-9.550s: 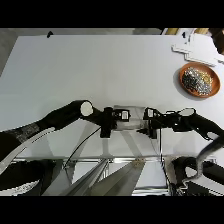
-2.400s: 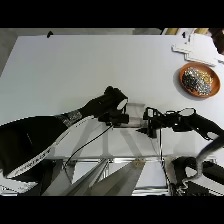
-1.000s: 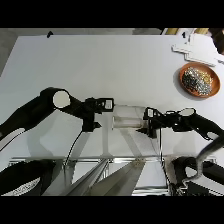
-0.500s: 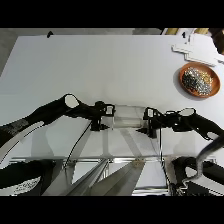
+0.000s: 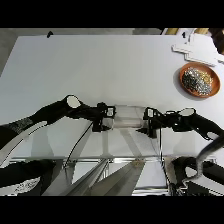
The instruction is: Fold the box and place the chain.
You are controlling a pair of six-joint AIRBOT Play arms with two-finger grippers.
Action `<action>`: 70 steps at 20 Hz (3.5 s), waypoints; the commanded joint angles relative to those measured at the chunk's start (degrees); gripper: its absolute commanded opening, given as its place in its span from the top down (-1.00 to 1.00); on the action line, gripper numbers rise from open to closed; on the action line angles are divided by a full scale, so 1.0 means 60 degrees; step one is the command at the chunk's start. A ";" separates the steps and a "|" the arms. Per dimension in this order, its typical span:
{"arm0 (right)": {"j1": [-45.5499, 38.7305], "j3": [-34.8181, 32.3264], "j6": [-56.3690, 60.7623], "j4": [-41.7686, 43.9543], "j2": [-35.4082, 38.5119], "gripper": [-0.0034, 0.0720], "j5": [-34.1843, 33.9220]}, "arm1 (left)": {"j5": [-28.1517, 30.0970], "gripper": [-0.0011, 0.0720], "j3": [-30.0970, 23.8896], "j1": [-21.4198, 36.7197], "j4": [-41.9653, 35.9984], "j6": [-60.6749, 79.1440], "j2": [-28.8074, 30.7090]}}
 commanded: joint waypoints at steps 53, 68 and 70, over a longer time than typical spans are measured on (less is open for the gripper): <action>0.0000 0.0004 0.0004 0.0000 0.0000 0.01 0.0004 | 0.0000 0.40 -0.0623 -0.0350 -0.2692 0.1927 -0.0641; 0.0004 0.0004 0.0007 0.0004 0.0000 0.00 -0.0025 | 0.0000 0.40 -0.0623 -0.0350 -0.2692 0.1927 -0.0641; 0.0000 0.0004 0.0109 0.0004 0.0011 -0.85 -0.0040 | 0.0000 0.40 -0.0623 -0.0350 -0.2692 0.1927 -0.0641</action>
